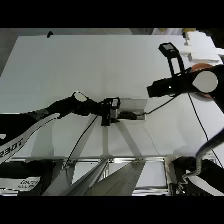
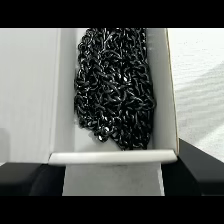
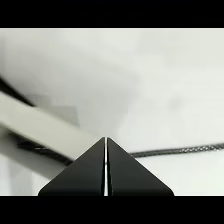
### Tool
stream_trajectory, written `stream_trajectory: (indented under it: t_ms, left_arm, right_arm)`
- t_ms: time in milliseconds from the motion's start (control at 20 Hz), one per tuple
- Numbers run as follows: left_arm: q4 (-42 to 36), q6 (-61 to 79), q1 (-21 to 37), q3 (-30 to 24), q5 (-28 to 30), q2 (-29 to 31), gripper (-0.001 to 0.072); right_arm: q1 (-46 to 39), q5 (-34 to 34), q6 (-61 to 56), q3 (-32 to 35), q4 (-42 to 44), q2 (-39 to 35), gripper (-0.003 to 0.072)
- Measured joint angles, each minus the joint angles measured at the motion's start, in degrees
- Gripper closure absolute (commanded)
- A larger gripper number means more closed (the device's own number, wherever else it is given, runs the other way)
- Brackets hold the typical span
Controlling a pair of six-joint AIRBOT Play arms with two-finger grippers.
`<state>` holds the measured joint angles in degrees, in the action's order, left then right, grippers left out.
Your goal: Fold the box and place the chain.
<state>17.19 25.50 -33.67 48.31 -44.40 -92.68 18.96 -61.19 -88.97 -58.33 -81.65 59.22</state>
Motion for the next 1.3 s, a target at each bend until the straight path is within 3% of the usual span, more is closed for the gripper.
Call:
stream_trajectory:
  t_ms: [150, 250, 300, 650, 800, 950, 1300]
  left_arm:
    - [0.0, 0.0, 0.0, 0.0, 0.0, 0.0, 0.0670]
    - [0.0, 0.0, 0.0, 0.0, 0.0, 0.0, 0.0670]
    - [0.0, 0.0, 0.0, 0.0, 0.0, 0.0, 0.0670]
    - [0.0, 0.0, 0.0, 0.0, 0.0, 0.0, 0.0670]
    - [0.0, 0.0, 0.0, 0.0, 0.0, 0.0, 0.0670]
    - [0.0, 0.0, 0.0, 0.0, 0.0, 0.0, 0.0670]
    - [0.0, 0.0, 0.0, 0.0, 0.0, 0.0, 0.0670]
  right_arm:
    - [-3.3, -0.9, -1.3, 2.4, -4.3, 2.3, 0.0664]
    - [-4.3, -0.4, -1.9, 4.8, -6.3, 4.2, 0.0439]
    - [-4.6, 0.2, -2.1, 6.0, -7.0, 5.1, 0.0410]
    - [-5.3, 4.2, -7.8, 11.4, -9.9, 11.1, 0.0396]
    - [-5.4, 4.7, -10.1, 12.0, -10.6, 14.0, 0.0271]
    - [-5.4, 5.5, -11.1, 12.3, -10.9, 15.8, 0.0283]
    - [-5.4, 8.3, -11.9, 12.4, -11.1, 17.2, 0.0408]
